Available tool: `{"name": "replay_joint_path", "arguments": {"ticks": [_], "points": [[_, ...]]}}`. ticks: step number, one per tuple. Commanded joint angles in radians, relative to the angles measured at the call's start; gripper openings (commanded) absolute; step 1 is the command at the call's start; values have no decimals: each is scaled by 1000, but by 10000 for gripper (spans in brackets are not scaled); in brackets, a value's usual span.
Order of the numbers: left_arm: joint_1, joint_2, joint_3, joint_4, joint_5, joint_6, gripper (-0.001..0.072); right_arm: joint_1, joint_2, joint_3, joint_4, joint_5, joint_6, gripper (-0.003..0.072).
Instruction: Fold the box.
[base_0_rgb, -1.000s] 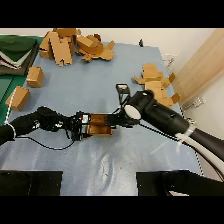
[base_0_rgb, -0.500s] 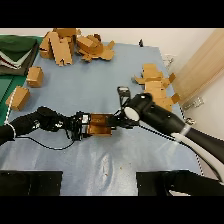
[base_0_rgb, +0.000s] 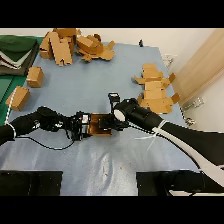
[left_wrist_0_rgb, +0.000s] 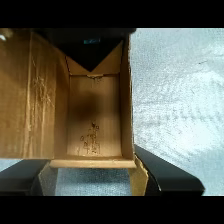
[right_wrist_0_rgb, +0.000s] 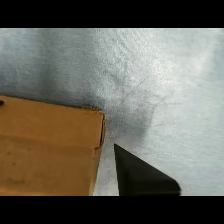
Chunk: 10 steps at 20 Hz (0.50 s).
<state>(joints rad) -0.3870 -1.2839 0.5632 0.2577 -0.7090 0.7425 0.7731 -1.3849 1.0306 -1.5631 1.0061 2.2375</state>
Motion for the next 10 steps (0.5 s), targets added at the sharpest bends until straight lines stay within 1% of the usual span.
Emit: {"name": "replay_joint_path", "arguments": {"ticks": [1, 2, 4, 5, 7, 10], "points": [[0, 0, 1, 0, 0, 0, 381, 0, -41, 0, -2, -24, 18, 362], [0, 0, 1, 0, 0, 0, 381, 0, -47, 0, -9, -23, 26, 342], [0, 0, 1, 0, 0, 0, 381, 0, -47, 1, -27, -11, 39, 334], [0, 0, 1, 0, 0, 0, 381, 0, -48, 0, -39, 7, 40, 293], [0, 0, 1, 0, 0, 0, 381, 0, -50, 0, -51, 31, 41, 287], [0, 0, 1, 0, 0, 0, 381, 0, -59, 0, -53, 21, 49, 288]]}}
